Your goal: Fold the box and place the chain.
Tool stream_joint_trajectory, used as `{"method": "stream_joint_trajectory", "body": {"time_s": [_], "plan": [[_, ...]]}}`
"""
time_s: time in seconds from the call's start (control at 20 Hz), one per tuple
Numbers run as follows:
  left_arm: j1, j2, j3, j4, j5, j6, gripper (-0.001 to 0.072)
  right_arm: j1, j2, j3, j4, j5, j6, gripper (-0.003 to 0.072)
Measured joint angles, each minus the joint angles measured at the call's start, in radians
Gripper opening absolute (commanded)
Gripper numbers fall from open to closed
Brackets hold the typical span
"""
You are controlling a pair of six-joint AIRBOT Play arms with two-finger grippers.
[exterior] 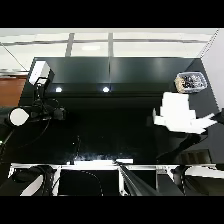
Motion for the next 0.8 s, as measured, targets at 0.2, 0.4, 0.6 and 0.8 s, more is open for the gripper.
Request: {"method": "stream_joint_trajectory", "body": {"time_s": [0.2, 0.4, 0.6, 0.8], "plan": [[-0.004, 0.0, 0.0, -0.069, 0.037, 0.002, 0.071, 0.114, 0.082, -0.132, 0.197, 0.05, -0.056, 0.0008], [-0.056, -0.002, 0.0, -0.2, 0.045, 0.002, 0.0709, 0.286, 0.256, -0.346, 0.436, -0.034, -0.156, 0.0008], [-0.171, -0.059, 0.012, -0.315, 0.047, 0.003, 0.071, 0.491, 0.475, -0.604, 0.605, -0.224, -0.23, 0.0009], [-0.199, -0.224, 0.081, -0.509, -0.013, 0.051, 0.0709, 0.657, 0.599, -0.77, 0.698, -0.39, -0.255, 0.0009]]}}
